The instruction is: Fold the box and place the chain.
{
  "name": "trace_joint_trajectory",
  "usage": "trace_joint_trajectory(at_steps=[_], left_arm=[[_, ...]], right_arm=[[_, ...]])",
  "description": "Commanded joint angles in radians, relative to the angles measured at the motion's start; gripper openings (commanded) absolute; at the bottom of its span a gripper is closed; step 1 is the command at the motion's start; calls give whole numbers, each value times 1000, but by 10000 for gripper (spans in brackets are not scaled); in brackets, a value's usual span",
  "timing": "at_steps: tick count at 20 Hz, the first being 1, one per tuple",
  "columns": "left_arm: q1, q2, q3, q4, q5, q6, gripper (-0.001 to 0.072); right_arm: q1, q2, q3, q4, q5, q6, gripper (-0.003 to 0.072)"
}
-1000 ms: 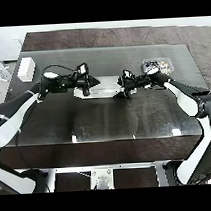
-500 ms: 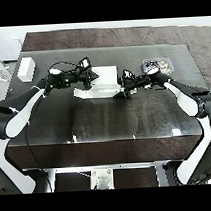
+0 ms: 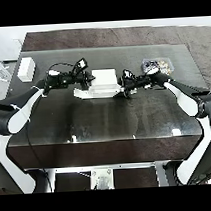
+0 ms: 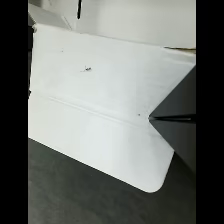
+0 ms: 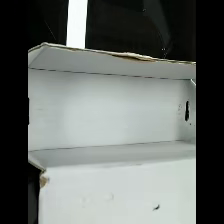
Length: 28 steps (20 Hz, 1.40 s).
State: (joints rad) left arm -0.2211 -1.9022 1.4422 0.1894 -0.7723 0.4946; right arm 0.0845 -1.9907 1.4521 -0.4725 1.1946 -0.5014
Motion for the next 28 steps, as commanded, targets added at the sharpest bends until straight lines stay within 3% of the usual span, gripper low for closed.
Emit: trace_joint_trajectory(at_steps=[1, 12, 14, 17, 19, 20, 23, 28], left_arm=[[4, -3, 0, 52, -7, -29, 18], [6, 43, 1, 97, -26, -48, 18], [22, 103, 1, 97, -86, -50, 18], [92, 191, 1, 107, -282, -169, 28], [133, 205, 1, 190, -402, -259, 459], [135, 205, 0, 270, -416, -302, 557], [113, 204, -2, 488, -397, -372, 563], [112, 155, -10, 492, -373, -362, 564]], right_arm=[[-1, -1, 0, 0, 0, 0, 588], [-1, -1, 0, 1, 0, 0, 588], [-1, -1, 0, 0, 0, 0, 588], [-1, -1, 0, 0, 0, 0, 588], [-1, -1, 0, 0, 0, 0, 588], [-1, -1, 0, 0, 0, 0, 588], [-1, -1, 0, 0, 0, 0, 588], [-1, -1, 0, 0, 0, 0, 588]])
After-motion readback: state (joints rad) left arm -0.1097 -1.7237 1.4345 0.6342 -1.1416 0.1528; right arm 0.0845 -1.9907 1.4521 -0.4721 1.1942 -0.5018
